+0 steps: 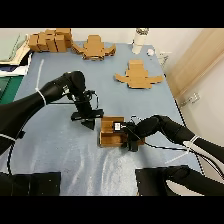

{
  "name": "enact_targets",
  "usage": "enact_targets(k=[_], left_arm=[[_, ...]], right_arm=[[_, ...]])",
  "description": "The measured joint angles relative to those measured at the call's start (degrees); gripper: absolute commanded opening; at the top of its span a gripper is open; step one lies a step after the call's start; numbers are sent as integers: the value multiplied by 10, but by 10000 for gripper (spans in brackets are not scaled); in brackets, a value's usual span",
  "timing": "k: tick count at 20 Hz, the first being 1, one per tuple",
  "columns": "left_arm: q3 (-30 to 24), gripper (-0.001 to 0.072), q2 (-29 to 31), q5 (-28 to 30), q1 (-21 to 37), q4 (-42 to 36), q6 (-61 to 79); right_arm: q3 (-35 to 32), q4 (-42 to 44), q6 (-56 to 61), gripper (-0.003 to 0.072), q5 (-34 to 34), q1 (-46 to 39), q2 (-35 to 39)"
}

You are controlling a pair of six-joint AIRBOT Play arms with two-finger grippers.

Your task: Fold the box.

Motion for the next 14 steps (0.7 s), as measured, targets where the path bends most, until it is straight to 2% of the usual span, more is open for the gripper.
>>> enact_targets(k=[7, 10, 14], left_arm=[[-22, 10, 3, 87, 26, -5, 394], [-63, 9, 19, 111, 23, -7, 507], [-157, 15, 59, 162, 49, -72, 694]], right_arm=[[0, 0, 0, 479, 0, 0, 0], [0, 0, 0, 479, 0, 0, 0], [0, 0, 0, 479, 0, 0, 0]])
